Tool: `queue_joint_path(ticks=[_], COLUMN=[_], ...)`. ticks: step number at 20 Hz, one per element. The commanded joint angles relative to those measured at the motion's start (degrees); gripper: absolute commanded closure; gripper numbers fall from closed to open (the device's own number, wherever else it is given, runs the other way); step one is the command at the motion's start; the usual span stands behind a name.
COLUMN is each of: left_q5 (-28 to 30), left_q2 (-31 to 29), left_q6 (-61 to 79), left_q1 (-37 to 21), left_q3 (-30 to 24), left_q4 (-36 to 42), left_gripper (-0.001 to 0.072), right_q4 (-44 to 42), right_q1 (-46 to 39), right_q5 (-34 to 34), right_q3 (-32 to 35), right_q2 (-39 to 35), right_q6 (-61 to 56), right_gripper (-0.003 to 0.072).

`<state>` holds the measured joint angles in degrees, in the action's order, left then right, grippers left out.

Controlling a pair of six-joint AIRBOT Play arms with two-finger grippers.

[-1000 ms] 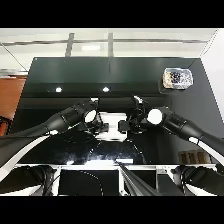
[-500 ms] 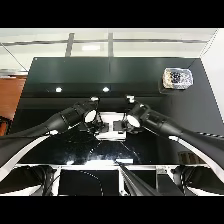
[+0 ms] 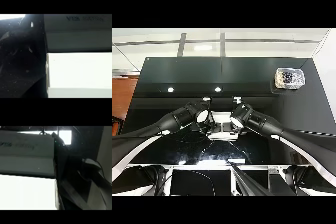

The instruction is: Fold the box and place the chain.

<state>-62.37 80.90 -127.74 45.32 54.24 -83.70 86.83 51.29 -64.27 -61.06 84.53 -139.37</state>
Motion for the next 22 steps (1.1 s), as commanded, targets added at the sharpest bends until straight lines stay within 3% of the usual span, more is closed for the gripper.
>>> queue_joint_path(ticks=[1,2,3,4,9,10,11,12,13,15,16,18,22], left_q5=[-0.1,-0.1,-0.1,-0.1,-0.1,-0.1,-0.1,0.0,0.0,-0.1,-0.1,-0.1,-0.1], left_q2=[0.0,0.0,0.0,0.0,0.0,0.0,0.0,0.0,0.0,0.0,0.0,0.0,0.0], left_q6=[0.0,0.0,0.0,0.0,0.0,0.0,0.0,0.0,0.0,0.0,0.0,0.0,0.0], left_q1=[0.0,0.0,0.0,0.0,0.0,0.0,0.0,0.0,0.0,0.0,0.0,0.0,0.0], left_q3=[0.0,0.0,0.0,0.0,0.0,0.0,0.0,0.0,0.0,0.0,0.0,0.0,0.0], left_q4=[0.0,0.0,0.0,0.0,0.0,0.0,0.0,0.0,0.0,0.0,0.0,0.0,0.0], left_gripper=[0.0679,0.0679,0.0679,0.0679,0.0679,0.0679,0.0679,0.0679,0.0679,0.0679,0.0679,0.0679,0.0679], right_q4=[0.2,0.2,0.2,0.2,0.2,0.2,0.2,0.2,0.2,0.3,0.2,0.4,-0.4], right_q1=[0.1,0.1,0.1,0.2,0.3,0.3,0.3,0.3,0.3,0.3,0.3,0.2,-0.2], right_q5=[-0.2,-0.2,-0.2,0.0,0.0,0.0,0.0,0.0,0.0,0.0,0.1,-0.2,-0.4], right_q3=[-0.1,-0.1,-0.1,-0.1,-0.1,-0.1,-0.1,-0.1,-0.1,-0.1,-0.1,-0.1,-0.1], right_q2=[0.6,0.6,0.6,0.6,0.5,0.5,0.5,0.5,0.4,0.3,0.3,0.0,-3.7], right_q6=[-0.2,-0.1,0.5,1.2,1.6,1.6,1.6,1.6,2.0,2.8,3.1,3.3,6.6], right_gripper=[0.0451,0.0466,0.0626,0.0672,0.0665,0.0534,0.0477,0.0487,0.0664,0.0671,0.0664,0.0383,0.0356])
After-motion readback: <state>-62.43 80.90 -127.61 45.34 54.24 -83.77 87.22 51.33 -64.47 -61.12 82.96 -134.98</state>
